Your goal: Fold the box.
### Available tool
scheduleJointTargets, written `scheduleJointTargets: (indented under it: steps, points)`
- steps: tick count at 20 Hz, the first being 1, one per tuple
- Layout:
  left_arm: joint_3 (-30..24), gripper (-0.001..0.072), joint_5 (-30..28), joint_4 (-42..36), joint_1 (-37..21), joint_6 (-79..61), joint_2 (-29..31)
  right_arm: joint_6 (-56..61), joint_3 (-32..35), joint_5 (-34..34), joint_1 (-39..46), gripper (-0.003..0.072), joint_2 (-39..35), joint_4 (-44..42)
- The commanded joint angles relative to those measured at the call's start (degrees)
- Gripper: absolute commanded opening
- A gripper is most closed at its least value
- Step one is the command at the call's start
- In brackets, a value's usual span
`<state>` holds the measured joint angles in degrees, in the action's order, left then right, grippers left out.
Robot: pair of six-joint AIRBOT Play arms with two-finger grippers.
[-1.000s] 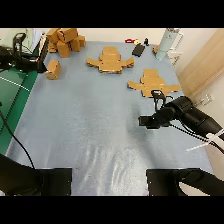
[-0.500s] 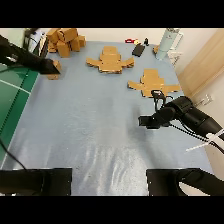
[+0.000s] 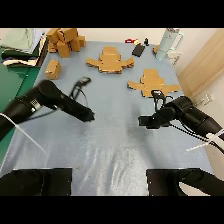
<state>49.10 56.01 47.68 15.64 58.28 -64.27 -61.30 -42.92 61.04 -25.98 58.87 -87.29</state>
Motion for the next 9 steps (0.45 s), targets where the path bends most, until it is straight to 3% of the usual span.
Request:
scheduleJointTargets:
  steps: [1, 9]
  points:
    - [-3.78, 0.0013, -10.38, 0.02, 8.87, 1.38, 0.42, -0.02, -0.04, 0.04, 0.0, 0.0005, 0.02, 0.0]
    - [-3.78, 0.0013, -12.5, -0.11, 12.22, 1.33, 0.44, 0.0, -0.04, 0.04, 0.0, 0.0005, 0.04, 0.0]
